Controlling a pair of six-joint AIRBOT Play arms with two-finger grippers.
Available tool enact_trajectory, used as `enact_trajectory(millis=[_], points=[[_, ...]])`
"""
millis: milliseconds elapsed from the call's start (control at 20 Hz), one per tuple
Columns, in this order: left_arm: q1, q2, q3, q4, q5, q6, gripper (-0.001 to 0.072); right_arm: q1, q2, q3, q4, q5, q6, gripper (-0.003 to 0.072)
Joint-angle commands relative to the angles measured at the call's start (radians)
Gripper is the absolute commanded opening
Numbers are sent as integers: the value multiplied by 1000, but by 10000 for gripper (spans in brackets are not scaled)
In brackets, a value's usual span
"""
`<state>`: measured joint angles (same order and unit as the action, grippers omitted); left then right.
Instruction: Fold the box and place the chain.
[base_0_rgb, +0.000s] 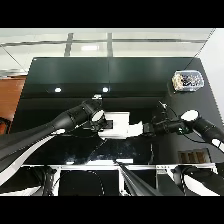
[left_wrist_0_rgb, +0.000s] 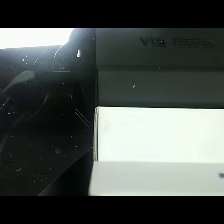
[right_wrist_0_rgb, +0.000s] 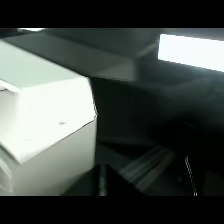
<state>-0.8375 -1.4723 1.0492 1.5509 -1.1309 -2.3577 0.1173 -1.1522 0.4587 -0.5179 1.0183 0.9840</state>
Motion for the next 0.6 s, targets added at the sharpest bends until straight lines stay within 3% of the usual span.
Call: enact_trajectory(millis=[0, 50, 250, 350, 400, 450, 550], points=[[1, 0, 1, 1, -1, 0, 25, 37, -12, 54, 19, 34, -8, 479], [1, 0, 1, 0, -2, 0, 25, 37, -12, 64, 19, 43, -9, 619], [1, 0, 1, 1, -3, 0, 25, 63, -12, 86, 31, 69, -11, 615], [1, 0, 1, 1, -3, 0, 25, 110, -12, 92, 39, 58, 0, 603], [1, 0, 1, 1, -3, 0, 25, 135, -12, 100, 38, 38, 14, 563], [1, 0, 1, 1, -3, 0, 25, 157, -12, 113, 34, 18, 25, 476], [1, 0, 1, 1, -2, 0, 25, 206, -12, 145, 25, -25, 58, 465]])
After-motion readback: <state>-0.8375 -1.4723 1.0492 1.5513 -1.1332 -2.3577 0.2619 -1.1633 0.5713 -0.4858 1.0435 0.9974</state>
